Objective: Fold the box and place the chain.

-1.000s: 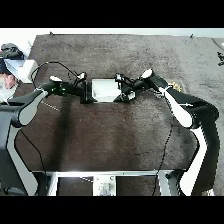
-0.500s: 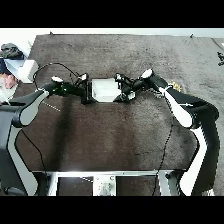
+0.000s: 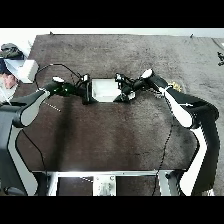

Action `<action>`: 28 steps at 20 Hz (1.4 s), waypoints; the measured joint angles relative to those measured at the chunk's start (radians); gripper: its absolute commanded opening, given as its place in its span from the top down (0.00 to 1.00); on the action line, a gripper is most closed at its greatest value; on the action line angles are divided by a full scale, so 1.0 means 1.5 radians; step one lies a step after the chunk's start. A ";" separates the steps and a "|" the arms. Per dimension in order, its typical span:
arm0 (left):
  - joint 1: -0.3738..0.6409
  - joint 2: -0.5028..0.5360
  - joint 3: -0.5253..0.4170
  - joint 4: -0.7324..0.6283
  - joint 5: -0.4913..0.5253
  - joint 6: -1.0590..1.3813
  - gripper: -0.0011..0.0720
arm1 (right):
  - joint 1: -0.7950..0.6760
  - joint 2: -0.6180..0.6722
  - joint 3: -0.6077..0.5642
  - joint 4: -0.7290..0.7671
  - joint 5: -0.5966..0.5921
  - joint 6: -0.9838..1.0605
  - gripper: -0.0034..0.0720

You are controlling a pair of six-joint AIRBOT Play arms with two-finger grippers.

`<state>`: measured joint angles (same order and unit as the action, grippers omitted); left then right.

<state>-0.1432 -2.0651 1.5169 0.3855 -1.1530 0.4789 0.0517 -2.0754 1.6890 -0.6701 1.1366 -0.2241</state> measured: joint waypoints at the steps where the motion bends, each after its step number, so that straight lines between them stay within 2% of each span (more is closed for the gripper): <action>1: 0.000 0.000 0.000 0.000 0.000 0.000 0.04 | 0.000 0.000 0.000 0.000 0.000 0.000 0.37; 2: 0.000 0.000 0.000 0.000 0.000 0.000 0.16 | 0.000 0.000 0.000 0.000 0.000 0.000 0.38; 5: -0.002 0.000 0.000 0.008 -0.001 0.000 0.18 | 0.000 0.000 0.000 0.000 -0.001 0.000 0.38; 6: -0.002 0.000 0.000 0.012 0.000 0.000 0.33 | 0.000 0.000 0.000 0.000 -0.001 0.000 0.37; 7: -0.002 0.000 0.000 0.014 0.000 0.000 0.35 | 0.000 0.000 0.000 0.000 -0.001 0.000 0.38; 28: -0.002 0.001 0.000 0.026 0.011 0.000 0.35 | 0.000 0.000 0.000 0.001 0.000 0.000 0.38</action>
<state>-0.1459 -2.0640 1.5169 0.4252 -1.1370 0.4789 0.0521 -2.0754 1.6890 -0.6693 1.1366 -0.2241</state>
